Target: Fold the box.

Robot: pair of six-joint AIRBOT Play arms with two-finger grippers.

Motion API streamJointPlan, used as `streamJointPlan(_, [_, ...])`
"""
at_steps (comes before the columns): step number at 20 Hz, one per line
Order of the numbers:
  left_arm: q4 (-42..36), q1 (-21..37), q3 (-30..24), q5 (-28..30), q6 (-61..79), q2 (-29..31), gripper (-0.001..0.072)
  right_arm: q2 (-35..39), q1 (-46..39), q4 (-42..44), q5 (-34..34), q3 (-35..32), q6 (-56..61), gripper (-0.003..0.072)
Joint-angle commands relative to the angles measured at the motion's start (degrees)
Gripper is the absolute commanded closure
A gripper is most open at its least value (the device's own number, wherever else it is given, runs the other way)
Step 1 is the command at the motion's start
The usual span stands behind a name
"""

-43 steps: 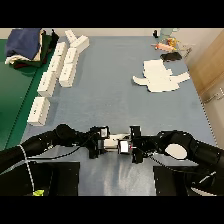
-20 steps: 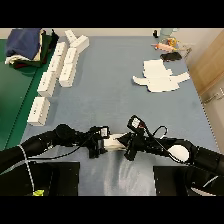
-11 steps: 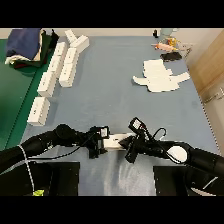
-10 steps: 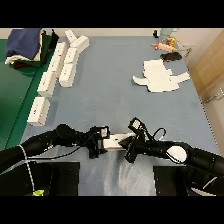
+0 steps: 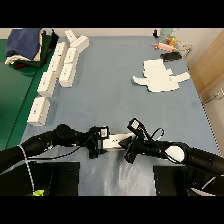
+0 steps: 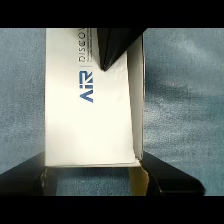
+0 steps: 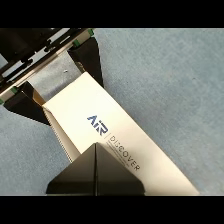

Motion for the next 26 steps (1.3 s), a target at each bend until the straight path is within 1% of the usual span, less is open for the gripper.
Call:
streamJointPlan(1, [-0.1, 0.0, 0.1, 0.0, 0.0, 0.0, 0.0187, 0.1, 0.1, -0.2, 1.6, -0.1, 0.0, 0.0684])
streamJointPlan(3, [-0.1, 0.0, 0.1, 0.0, 0.0, 0.0, 0.0187, 1.5, 0.0, -0.2, 0.0, -0.1, 0.0, 0.0684])
streamJointPlan(7, [-0.1, 0.0, 0.1, 0.0, 0.0, 0.0, 0.0187, 6.7, 0.0, -0.5, -3.0, -0.1, 0.0, 0.0684])
streamJointPlan(10, [-0.1, 0.0, 0.1, 0.0, 0.0, 0.0, 0.0187, 8.3, -0.1, -1.1, -3.1, -0.1, 0.0, 0.0684])
streamJointPlan(14, [-0.1, 0.0, 0.1, 0.0, 0.0, 0.0, 0.0187, 8.0, -0.1, -1.8, -2.9, -0.1, 0.0, 0.0684])
streamJointPlan(18, [-0.1, 0.0, 0.1, 0.0, 0.0, 0.0, 0.0187, 7.5, -0.1, -1.9, -0.5, -0.1, 0.0, 0.0684])
streamJointPlan(26, [-0.1, 0.0, 0.1, 0.0, 0.0, 0.0, 0.0187, 0.6, -0.1, -1.8, 3.8, -0.1, 0.0, 0.0684])
